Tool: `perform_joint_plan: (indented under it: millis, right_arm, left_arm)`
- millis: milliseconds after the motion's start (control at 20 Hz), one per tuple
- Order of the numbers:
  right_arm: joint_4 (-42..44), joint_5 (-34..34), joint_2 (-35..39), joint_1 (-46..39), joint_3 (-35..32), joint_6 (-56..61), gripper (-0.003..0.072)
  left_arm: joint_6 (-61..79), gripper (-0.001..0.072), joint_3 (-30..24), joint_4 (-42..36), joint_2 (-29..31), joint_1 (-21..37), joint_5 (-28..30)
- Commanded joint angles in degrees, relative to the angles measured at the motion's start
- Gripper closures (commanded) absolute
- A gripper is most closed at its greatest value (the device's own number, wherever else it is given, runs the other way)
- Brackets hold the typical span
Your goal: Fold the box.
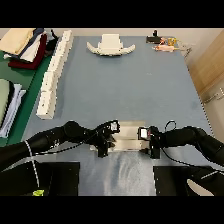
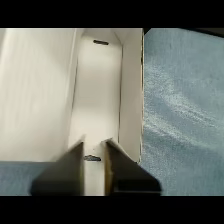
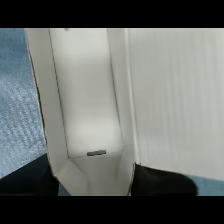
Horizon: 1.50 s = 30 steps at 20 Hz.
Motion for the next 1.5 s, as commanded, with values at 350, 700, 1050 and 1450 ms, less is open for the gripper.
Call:
perform_joint_plan:
  millis: [350,700,1050,1450]
  right_arm:
    - [0.02,0.00,0.02,0.00,0.04,0.00,0.0180]
    - [0.02,0.00,0.02,0.00,0.04,0.00,0.0180]
    - [0.00,0.00,0.02,0.00,0.02,0.00,0.0180]
    - [0.02,0.00,0.02,0.00,0.04,0.00,0.0180]
  left_arm:
    - [-63.84,0.0693,2.51,39.69,19.43,7.74,-19.17]
    - [-92.45,0.0693,1.07,42.95,28.15,20.37,-28.52]
    - [-92.45,0.0694,-4.59,29.94,17.75,12.85,-19.78]
    - [-92.32,0.0687,-2.27,25.59,12.00,3.74,-7.96]
